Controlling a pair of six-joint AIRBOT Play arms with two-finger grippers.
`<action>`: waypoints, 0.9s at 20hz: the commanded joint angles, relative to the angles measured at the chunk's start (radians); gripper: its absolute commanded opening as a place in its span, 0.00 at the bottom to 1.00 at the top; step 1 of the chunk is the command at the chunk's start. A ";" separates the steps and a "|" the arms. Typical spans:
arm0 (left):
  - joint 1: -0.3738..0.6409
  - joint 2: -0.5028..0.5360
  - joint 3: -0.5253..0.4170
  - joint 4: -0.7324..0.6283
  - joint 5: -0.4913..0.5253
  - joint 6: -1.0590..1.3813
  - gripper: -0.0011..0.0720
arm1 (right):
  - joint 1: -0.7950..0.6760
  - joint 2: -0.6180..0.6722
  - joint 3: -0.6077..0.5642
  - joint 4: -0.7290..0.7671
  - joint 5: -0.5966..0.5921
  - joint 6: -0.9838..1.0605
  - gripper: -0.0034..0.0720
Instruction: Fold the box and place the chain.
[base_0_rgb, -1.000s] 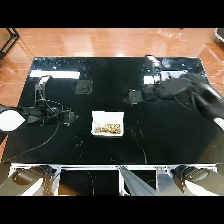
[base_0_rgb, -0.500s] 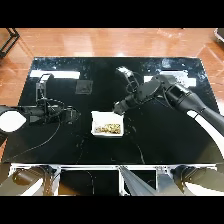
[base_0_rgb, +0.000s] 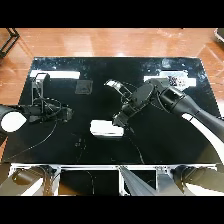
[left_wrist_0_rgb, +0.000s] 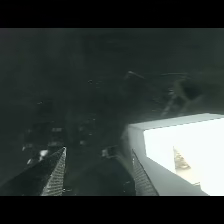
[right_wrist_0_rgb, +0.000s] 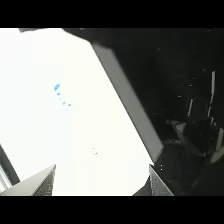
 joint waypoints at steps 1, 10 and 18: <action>0.011 0.000 -0.026 0.011 -0.011 -0.021 0.71 | 0.003 0.000 0.001 0.000 -0.023 -0.090 0.98; 0.064 0.000 -0.043 0.009 -0.020 -0.021 0.71 | 0.053 0.000 0.000 -0.019 0.006 -0.195 0.98; 0.109 -0.001 -0.043 0.010 -0.016 -0.016 0.71 | 0.104 -0.001 0.000 -0.142 0.057 -0.199 0.75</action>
